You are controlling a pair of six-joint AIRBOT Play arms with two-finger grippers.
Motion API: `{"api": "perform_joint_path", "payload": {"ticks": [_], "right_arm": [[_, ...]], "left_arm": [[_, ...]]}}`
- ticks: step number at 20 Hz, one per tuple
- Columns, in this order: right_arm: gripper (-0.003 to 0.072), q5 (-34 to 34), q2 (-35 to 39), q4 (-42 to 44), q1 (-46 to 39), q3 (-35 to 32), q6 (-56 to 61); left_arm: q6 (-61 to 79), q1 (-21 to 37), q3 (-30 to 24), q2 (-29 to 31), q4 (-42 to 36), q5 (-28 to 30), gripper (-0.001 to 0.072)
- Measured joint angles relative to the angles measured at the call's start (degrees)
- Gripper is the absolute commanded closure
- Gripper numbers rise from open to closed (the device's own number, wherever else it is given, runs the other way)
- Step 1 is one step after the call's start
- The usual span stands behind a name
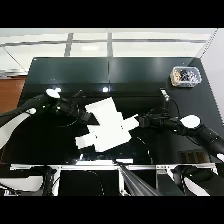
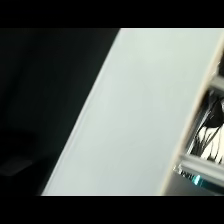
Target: Fold the box and place the chain.
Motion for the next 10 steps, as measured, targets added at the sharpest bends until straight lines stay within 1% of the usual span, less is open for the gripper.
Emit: {"api": "perform_joint_path", "payload": {"ticks": [1, 2, 3, 5, 7, 8, 10], "right_arm": [[0.0671, 0.0, 0.0, 0.0, 0.0, 0.0, 0.0], [0.0671, 0.0, 0.0, 0.0, 0.0, 0.0, 0.0], [0.0671, -0.1, 0.0, 0.0, 0.0, 0.0, 0.0], [0.0671, -0.1, 0.0, 0.0, 0.0, 0.0, 0.0], [0.0671, -0.1, 0.0, 0.0, 0.0, 0.0, 0.0], [0.0671, -0.1, 0.0, 0.0, 0.0, 0.0, 0.0], [0.0671, -0.1, 0.0, 0.0, 0.0, 0.0, -0.2]], "left_arm": [[0.8, 0.4, -1.2, 0.3, -1.0, 0.9, 0.0277], [1.6, 0.7, -2.0, 0.6, -2.0, 1.0, 0.0346], [2.5, 0.8, -2.5, 0.8, -2.5, 1.3, 0.0375], [4.8, 0.9, -2.9, 0.8, -3.9, 0.6, 0.0378], [6.7, 0.6, -2.2, 0.0, -4.2, -1.6, 0.0513], [7.4, 0.4, -1.6, -0.7, -4.2, -2.9, 0.0514], [8.2, -0.3, 0.2, -2.4, -3.9, -5.5, 0.0608]]}}
